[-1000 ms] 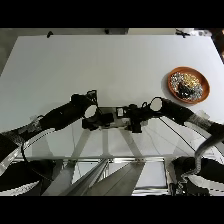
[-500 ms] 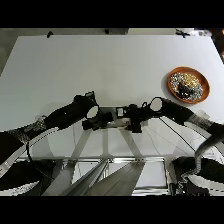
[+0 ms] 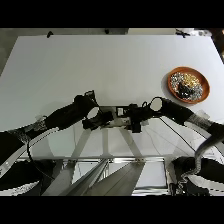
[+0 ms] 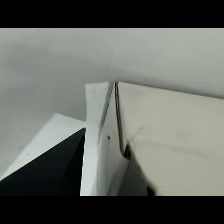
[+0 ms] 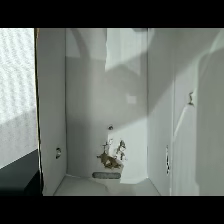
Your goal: Fold the box and place the chain.
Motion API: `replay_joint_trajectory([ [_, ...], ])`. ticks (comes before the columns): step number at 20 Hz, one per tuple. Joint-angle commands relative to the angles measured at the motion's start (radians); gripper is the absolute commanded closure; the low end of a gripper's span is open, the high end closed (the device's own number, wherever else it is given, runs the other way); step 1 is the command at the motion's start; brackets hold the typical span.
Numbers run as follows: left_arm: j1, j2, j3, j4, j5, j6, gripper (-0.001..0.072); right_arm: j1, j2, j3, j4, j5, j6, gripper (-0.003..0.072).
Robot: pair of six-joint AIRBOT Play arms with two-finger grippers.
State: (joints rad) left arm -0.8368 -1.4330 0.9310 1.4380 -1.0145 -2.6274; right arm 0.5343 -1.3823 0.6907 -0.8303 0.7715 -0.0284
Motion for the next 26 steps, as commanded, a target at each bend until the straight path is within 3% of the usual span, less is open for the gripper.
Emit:
replay_joint_trajectory([
  [1, 0.0, 0.0, 0.0, 0.008, -0.007, 0.004, 0.0321, 0.001, 0.0, 0.0, 0.0, 0.002, -0.003, 0.0137],
  [2, 0.0, 0.0, 0.0, 0.01, -0.007, 0.005, 0.0325, 0.001, 0.0, 0.0, 0.0, 0.002, -0.003, 0.0137],
  [3, 0.0, 0.0, 0.0, 0.011, -0.008, 0.005, 0.0384, 0.001, 0.0, 0.0, 0.0, 0.002, -0.003, 0.0137],
  [5, -0.003, 0.0, 0.0, 0.015, -0.007, 0.012, 0.0701, 0.001, 0.0, 0.0, 0.0, 0.002, -0.003, 0.0137],
  [11, -0.023, -0.005, 0.0, 0.029, -0.01, 0.05, 0.0701, 0.001, 0.0, 0.0, 0.0, 0.002, -0.003, 0.0137],
  [12, -0.024, -0.004, 0.0, 0.028, -0.011, 0.051, 0.0695, 0.001, 0.0, 0.0, 0.0, 0.0, -0.003, 0.0137],
  [13, -0.024, -0.003, 0.0, 0.019, -0.013, 0.051, 0.0632, 0.001, 0.0, 0.0, 0.0, 0.0, -0.003, 0.0137],
  [14, -0.024, -0.002, 0.0, 0.009, -0.022, 0.051, 0.046, 0.001, 0.0, 0.0, 0.0, 0.001, -0.003, 0.0137],
  [15, -0.024, 0.003, 0.0, 0.006, -0.037, 0.051, 0.0335, 0.001, 0.0, 0.0, 0.0, 0.001, -0.003, 0.0137],
  [16, -0.024, 0.015, 0.0, 0.007, -0.058, 0.052, 0.0271, 0.001, 0.0, 0.0, 0.0, 0.001, -0.003, 0.0137],
  [21, -0.021, 0.154, 0.0, 0.031, -0.103, 0.111, 0.0251, 0.001, 0.0, 0.0, 0.0, 0.001, -0.003, 0.0137],
  [26, 0.016, 0.415, 0.0, 0.155, -0.129, 0.386, 0.0251, 0.001, 0.0, 0.0, 0.0, 0.001, -0.003, 0.0137],
])
